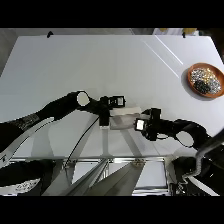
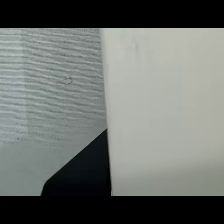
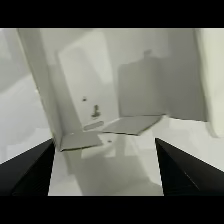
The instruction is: Fold the box and place the chain.
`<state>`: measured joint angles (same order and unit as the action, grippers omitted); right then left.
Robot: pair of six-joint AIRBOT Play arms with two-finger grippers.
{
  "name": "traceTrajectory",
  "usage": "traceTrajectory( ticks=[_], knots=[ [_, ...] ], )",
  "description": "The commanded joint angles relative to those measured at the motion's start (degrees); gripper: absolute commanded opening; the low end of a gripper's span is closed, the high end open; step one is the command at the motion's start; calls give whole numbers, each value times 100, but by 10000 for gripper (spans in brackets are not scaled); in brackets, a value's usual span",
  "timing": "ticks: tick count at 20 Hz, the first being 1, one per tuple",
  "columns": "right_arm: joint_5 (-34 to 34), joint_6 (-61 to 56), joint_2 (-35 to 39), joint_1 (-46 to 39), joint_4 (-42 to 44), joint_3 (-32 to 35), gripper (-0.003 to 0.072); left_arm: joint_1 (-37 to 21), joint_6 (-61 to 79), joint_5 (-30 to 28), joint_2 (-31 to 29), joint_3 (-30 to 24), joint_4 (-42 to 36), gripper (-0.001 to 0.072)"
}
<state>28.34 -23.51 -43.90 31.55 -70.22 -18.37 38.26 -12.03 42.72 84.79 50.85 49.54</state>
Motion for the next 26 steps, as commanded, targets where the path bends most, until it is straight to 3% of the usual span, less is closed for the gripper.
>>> traceTrajectory(
  ticks=[1, 9, 16, 20, 26],
  knots=[
    [81, 448, -4, -417, 323, -243, 685, 4, 2, -4, 2, -2, 0, 11],
    [846, 2417, -741, -997, 2286, -330, 685, 4, 2, -7, 2, -2, 0, 11],
    [1202, 3064, -1506, -1646, 2747, -791, 685, 4, 2, -4, 2, -2, 0, 11],
    [1613, 4109, -1943, -1705, 3615, -831, 685, 4, 2, -4, 2, -2, 0, 11],
    [1779, 4354, -2184, -1810, 3637, -831, 684, 4, 2, -7, 2, -2, 0, 11]
  ],
)
